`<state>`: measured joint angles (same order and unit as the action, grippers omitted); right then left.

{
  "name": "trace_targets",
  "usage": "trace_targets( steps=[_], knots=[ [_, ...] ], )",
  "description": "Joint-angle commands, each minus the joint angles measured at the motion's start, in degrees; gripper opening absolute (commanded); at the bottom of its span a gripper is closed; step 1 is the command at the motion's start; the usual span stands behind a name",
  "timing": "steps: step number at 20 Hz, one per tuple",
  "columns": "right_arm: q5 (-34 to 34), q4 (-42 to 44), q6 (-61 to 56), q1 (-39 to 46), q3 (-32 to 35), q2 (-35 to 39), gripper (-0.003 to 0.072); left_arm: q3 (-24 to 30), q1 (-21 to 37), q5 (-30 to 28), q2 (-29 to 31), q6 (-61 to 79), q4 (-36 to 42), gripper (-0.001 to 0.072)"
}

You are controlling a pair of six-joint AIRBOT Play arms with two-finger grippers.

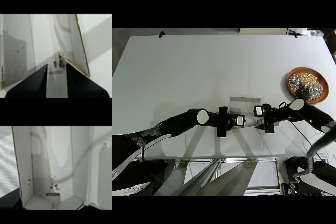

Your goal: Fold the box and place the chain.

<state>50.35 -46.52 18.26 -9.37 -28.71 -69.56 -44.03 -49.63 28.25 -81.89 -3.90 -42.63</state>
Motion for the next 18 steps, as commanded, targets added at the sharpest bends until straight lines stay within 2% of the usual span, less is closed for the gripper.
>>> trace_targets(
  steps=[1,2,5,7,9,11,18],
  knots=[
    [0.0,0.2,-0.2,0.0,0.0,0.0,0.0459,0.0,0.4,1.6,2.9,-2.1,0.6,0.0191],
    [0.0,0.2,-0.2,0.0,0.0,0.0,0.0459,0.0,1.0,3.6,4.6,-3.0,0.2,0.014],
    [0.0,0.2,-0.2,0.0,0.0,0.0,0.0459,0.0,3.3,13.4,8.1,-7.1,-5.5,0.014],
    [0.0,0.2,-0.2,0.0,0.0,0.0,0.0459,0.0,5.5,20.6,8.5,-10.3,-9.7,0.0138],
    [0.0,0.2,-0.2,0.0,0.0,0.0,0.0459,0.0,7.4,24.0,8.5,-13.6,-13.3,0.0129],
    [0.0,0.2,-0.2,0.0,0.0,0.0,0.0459,0.0,9.0,22.7,8.2,-14.5,-15.0,0.0129],
    [0.0,0.2,-0.2,0.0,0.0,0.0,0.0459,0.0,9.1,9.2,4.2,-13.9,-14.6,0.0157]
  ],
)
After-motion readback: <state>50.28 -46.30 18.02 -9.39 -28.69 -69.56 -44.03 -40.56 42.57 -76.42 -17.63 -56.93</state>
